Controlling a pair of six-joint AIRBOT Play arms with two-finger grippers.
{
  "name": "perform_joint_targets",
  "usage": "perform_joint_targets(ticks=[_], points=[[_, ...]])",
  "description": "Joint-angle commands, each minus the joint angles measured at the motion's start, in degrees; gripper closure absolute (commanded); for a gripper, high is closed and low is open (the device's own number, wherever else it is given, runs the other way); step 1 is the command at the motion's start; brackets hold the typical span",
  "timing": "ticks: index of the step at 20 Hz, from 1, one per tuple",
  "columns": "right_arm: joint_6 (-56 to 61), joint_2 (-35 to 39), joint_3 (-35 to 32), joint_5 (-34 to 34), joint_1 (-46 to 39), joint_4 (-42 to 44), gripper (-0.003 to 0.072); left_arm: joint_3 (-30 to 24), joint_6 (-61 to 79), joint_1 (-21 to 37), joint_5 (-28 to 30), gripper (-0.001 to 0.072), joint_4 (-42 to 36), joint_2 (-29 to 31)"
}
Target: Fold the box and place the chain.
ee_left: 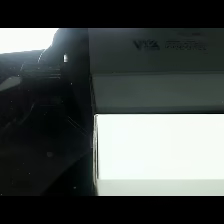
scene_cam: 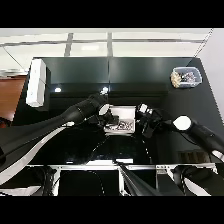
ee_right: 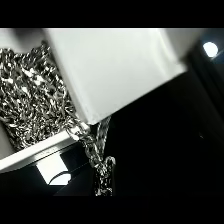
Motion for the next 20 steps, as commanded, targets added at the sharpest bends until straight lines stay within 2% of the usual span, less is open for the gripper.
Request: perform_joint_targets(ticks=[1,3,5,10,14,15,16,17,18,20], points=[[23.3,9.5,2.5,9.4,0.0,-13.4,0.0674,0.0,0.0,0.0,0.0,0.068,0.0,0.0],[30.9,13.5,5.9,15.4,0.0,-14.4,0.0674,0.0,0.0,0.0,0.0,0.068,0.0,0.0],[35.6,14.6,9.2,19.3,0.0,-11.2,0.0674,0.0,0.0,0.0,0.0,0.068,0.0,0.0],[36.5,13.3,10.3,16.8,0.1,13.0,0.0673,0.0,0.0,0.0,0.0,0.068,0.0,0.0],[38.0,8.5,9.6,17.0,1.3,14.3,0.0671,0.0,0.0,0.0,0.0,0.068,0.0,0.0],[38.2,7.2,9.3,17.0,1.8,14.3,0.0641,0.0,0.0,0.0,0.0,0.068,0.0,0.0],[38.4,5.9,9.3,17.0,2.4,14.3,0.0455,0.0,0.0,0.0,0.0,0.068,0.0,0.0],[38.4,5.1,9.3,17.0,2.6,14.3,0.0362,0.0,0.0,0.0,0.0,0.068,0.0,0.0],[38.7,5.0,9.3,16.9,2.3,12.9,0.0363,0.0,0.0,0.0,0.0,0.068,0.0,0.0],[42.3,5.6,10.7,20.1,-1.2,4.8,0.0364,0.0,0.0,0.0,0.7,0.068,0.0,0.0]])
